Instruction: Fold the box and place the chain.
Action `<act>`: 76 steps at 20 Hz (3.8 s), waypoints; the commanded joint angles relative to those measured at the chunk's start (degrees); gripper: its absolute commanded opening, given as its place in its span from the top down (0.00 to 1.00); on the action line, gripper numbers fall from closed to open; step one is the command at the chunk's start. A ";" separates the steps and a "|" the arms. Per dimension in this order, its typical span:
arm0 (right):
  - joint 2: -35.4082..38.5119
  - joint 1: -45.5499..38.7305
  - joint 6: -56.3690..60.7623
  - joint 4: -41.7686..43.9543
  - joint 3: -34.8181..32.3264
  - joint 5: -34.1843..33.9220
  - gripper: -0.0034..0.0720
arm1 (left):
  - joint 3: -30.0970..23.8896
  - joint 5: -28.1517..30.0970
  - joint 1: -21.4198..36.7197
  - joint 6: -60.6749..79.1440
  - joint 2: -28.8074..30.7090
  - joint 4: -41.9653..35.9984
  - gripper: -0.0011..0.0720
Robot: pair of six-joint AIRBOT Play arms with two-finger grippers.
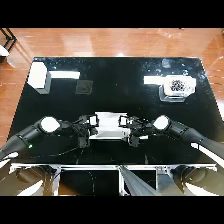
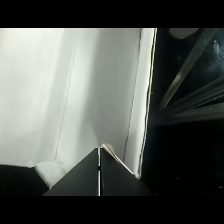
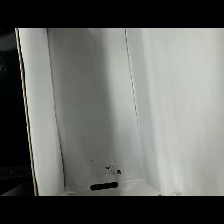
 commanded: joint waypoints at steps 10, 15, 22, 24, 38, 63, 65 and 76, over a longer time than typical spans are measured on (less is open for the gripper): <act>-0.04 0.02 0.00 0.00 -0.02 0.00 0.26 | 0.20 -21.07 29.03 -65.88 13.31 22.01 0.96; -0.04 0.02 0.00 0.00 -0.02 0.00 0.26 | -3.78 -19.78 36.02 -73.50 10.88 21.24 0.96; -0.04 0.02 -0.02 0.00 -0.02 0.00 0.26 | -4.68 -17.68 35.74 -65.02 -2.82 0.22 0.96; -0.04 0.02 -0.02 0.00 -0.02 0.02 0.26 | -4.66 -16.24 33.81 -64.19 -6.93 -1.16 0.97; -0.04 0.02 -0.02 0.00 -0.02 0.00 0.26 | -2.67 -16.55 27.19 -61.00 -10.03 -2.10 0.27; -0.04 0.02 0.00 0.00 -0.02 0.00 0.26 | 4.72 -14.62 12.44 -76.35 -3.50 3.17 0.13; -0.04 0.02 0.00 0.00 -0.02 0.00 0.26 | 4.72 -11.63 9.55 -78.86 -1.16 3.80 0.13; -0.04 0.02 0.00 0.02 -0.02 0.00 0.26 | 4.72 -5.29 0.61 -85.96 -0.46 4.00 0.15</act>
